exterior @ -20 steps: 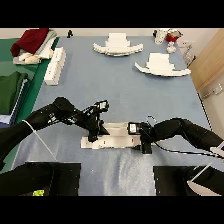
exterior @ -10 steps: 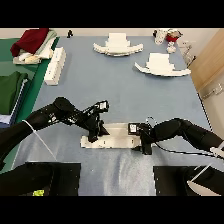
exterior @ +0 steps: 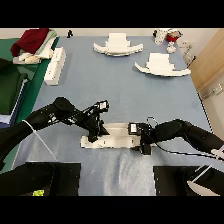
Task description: Fold the box.
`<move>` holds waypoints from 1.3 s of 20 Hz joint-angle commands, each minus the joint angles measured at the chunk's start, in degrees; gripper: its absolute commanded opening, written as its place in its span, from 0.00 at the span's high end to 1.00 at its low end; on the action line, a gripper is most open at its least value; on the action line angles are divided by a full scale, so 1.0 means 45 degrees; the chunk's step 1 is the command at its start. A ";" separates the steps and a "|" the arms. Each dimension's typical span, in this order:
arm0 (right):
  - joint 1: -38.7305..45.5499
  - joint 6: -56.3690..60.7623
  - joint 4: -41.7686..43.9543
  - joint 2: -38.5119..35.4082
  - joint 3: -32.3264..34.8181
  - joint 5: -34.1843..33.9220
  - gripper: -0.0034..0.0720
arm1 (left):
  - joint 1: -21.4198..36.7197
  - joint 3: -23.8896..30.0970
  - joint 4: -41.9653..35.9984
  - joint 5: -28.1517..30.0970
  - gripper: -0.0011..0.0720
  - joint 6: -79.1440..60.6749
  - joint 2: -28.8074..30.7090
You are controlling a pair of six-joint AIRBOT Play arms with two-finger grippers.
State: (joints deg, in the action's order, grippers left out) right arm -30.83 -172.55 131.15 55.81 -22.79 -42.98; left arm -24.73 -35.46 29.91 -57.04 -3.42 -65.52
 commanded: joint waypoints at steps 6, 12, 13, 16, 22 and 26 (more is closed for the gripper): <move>-0.0442 0.0005 0.0049 0.0068 0.0126 0.0559 0.03 | 0.0015 -0.0005 0.0000 0.0000 0.96 0.0000 -0.0005; -0.0359 0.0010 -0.0024 0.0126 0.0146 0.0593 0.06 | 0.0015 -0.0005 0.0000 0.0000 0.96 0.0000 -0.0005; -0.0325 0.0019 -0.0039 0.0126 0.0151 0.0597 0.06 | 0.0015 -0.0005 0.0000 0.0000 0.96 0.0000 -0.0005; -0.0272 0.0058 -0.0063 0.0146 0.0151 0.0593 0.26 | 0.0015 -0.0005 0.0000 0.0000 0.96 0.0000 -0.0005; -0.0277 0.0053 -0.0102 0.0296 0.0146 0.0602 0.22 | 0.0015 -0.0005 0.0000 0.0000 0.96 0.0000 -0.0005; -0.0287 0.0053 -0.0121 0.0291 0.0136 0.0573 0.22 | 0.0015 -0.0005 0.0000 -0.0005 0.96 0.0000 -0.0005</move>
State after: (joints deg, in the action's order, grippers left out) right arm -32.08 -172.35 130.80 57.06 -22.15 -40.25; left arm -24.71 -35.46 29.91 -57.04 -3.42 -65.52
